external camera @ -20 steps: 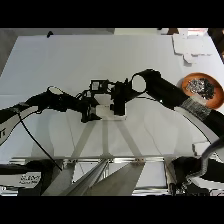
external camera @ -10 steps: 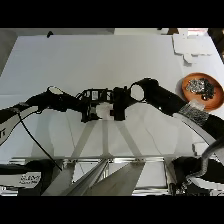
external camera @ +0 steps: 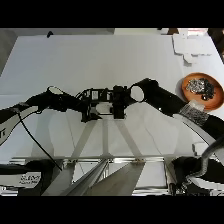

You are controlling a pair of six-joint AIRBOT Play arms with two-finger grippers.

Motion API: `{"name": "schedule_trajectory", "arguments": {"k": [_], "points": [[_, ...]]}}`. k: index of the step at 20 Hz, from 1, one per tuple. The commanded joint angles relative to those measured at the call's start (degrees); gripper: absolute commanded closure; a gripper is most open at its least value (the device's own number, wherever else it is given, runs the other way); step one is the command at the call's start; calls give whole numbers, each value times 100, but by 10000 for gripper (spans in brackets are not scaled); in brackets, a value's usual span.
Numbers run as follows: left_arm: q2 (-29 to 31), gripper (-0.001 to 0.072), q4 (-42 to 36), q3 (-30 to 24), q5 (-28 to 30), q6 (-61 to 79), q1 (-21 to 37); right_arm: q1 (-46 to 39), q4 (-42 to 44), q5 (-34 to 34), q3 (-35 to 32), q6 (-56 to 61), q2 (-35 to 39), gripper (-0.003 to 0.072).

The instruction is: Fold the box and place the chain.

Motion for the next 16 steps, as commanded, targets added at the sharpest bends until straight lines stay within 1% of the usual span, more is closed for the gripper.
{"name": "schedule_trajectory", "arguments": {"k": [1,7,8,9,14,16], "points": [[0,315,7,0,-4,7,2,2,-11,-22,-55,0,2,349],[0,315,4,0,-2,7,2,4,31,-59,-299,63,-2,337],[0,315,4,0,-4,7,2,2,63,-66,-299,63,2,291],[0,315,4,0,-4,7,2,2,92,-70,-299,61,13,261],[0,315,4,-2,-4,7,2,-28,109,-59,-297,87,315,263],[0,315,7,0,-2,7,2,-111,179,-61,-297,531,531,268]]}}
